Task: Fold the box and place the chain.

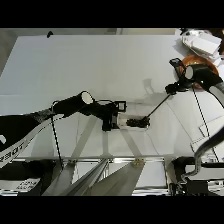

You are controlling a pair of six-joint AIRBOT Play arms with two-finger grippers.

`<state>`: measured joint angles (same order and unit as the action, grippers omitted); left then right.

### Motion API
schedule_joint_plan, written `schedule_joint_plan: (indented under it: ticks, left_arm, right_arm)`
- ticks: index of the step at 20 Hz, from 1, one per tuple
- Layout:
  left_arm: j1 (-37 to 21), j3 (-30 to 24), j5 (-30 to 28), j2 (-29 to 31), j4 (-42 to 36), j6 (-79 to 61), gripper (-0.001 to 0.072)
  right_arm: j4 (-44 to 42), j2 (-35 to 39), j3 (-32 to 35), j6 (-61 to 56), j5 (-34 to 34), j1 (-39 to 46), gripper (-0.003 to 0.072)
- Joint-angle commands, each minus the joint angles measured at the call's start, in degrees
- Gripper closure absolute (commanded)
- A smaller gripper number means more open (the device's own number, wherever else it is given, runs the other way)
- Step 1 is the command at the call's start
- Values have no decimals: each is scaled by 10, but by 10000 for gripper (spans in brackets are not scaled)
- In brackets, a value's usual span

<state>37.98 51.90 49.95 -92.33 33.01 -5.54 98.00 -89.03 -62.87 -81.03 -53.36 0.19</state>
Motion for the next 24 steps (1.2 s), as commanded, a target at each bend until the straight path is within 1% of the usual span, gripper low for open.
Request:
schedule_joint_plan:
  ticks: [1, 2, 3, 4, 5, 7, 8, 9, 10, 14, 17, 21, 24]
  left_arm:
    - [0, 0, 0, 0, 0, 0, 575]
    - [0, 0, 0, 0, 0, 0, 575]
    - [0, 0, 0, 0, 0, 0, 575]
    - [0, 0, 0, 0, 0, 0, 575]
    - [0, 0, 0, 0, 0, 0, 575]
    - [0, 0, 0, 0, 0, 0, 575]
    - [0, 0, 0, 0, 0, 0, 575]
    - [0, 0, 0, 0, 0, 0, 575]
    - [0, 0, 0, 0, 0, 0, 575]
    - [0, 0, 0, 0, 0, 0, 575]
    - [0, 0, 0, 0, 0, 0, 575]
    - [0, 0, 0, 0, 0, 0, 575]
    - [0, 0, 0, 0, 0, 0, 575]
  right_arm:
    - [-8, -27, -7, -2, 13, 0, 332]
    - [-11, -27, -7, -2, 15, 0, 341]
    - [-13, -27, -7, -2, 12, 0, 381]
    - [-14, -27, -7, -2, 6, 0, 403]
    - [-14, -28, -7, -4, -1, 0, 404]
    - [-23, -30, -7, -19, -16, 4, 461]
    - [-31, -31, -7, -19, -21, 4, 531]
    - [-31, -30, -7, -19, -25, 4, 627]
    - [-31, -30, -7, -19, -29, 4, 674]
    - [-31, -10, -7, -14, -33, 4, 675]
    - [-31, 32, -7, -10, -43, 4, 675]
    - [-59, 113, -7, 2, -110, 4, 675]
    - [-138, 186, -7, 22, -162, 4, 675]
